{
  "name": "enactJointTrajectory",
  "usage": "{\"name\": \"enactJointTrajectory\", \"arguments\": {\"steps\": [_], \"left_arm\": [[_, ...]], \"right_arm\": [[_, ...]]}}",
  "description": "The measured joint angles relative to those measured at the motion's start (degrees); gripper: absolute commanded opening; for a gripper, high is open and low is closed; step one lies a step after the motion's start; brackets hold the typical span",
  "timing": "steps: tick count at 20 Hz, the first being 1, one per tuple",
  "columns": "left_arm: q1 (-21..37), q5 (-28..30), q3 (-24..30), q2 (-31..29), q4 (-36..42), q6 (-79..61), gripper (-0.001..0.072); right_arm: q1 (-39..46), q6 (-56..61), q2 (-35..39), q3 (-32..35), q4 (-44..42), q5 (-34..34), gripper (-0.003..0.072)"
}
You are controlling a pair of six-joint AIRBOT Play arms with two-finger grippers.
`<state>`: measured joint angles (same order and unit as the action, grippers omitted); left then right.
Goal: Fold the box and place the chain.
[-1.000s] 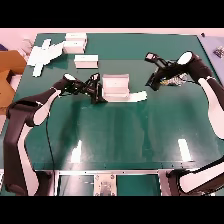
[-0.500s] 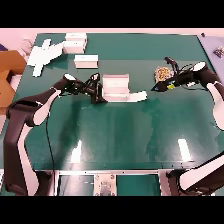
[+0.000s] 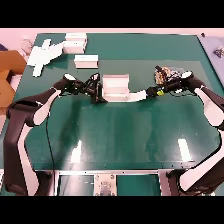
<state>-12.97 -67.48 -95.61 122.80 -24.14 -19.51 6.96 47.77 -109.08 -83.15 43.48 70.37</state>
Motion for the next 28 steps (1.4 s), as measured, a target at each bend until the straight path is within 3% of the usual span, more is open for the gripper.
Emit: {"name": "enactJointTrajectory", "arguments": {"steps": [19, 20, 28], "left_arm": [[0.00, -0.02, 0.00, 0.00, 0.00, 0.00, 0.0529], [0.00, -0.02, -0.02, 0.00, -0.02, 0.00, 0.0529], [0.00, -0.04, -0.02, 0.00, -0.02, 0.00, 0.0529]], "right_arm": [[-8.81, 6.99, 2.89, -4.94, -0.83, 2.95, 0.0015], [-9.20, 7.26, 3.04, -5.27, -0.37, 3.23, 0.0128], [-10.86, 8.66, 4.07, -8.09, 2.14, 4.66, 0.0225]]}}
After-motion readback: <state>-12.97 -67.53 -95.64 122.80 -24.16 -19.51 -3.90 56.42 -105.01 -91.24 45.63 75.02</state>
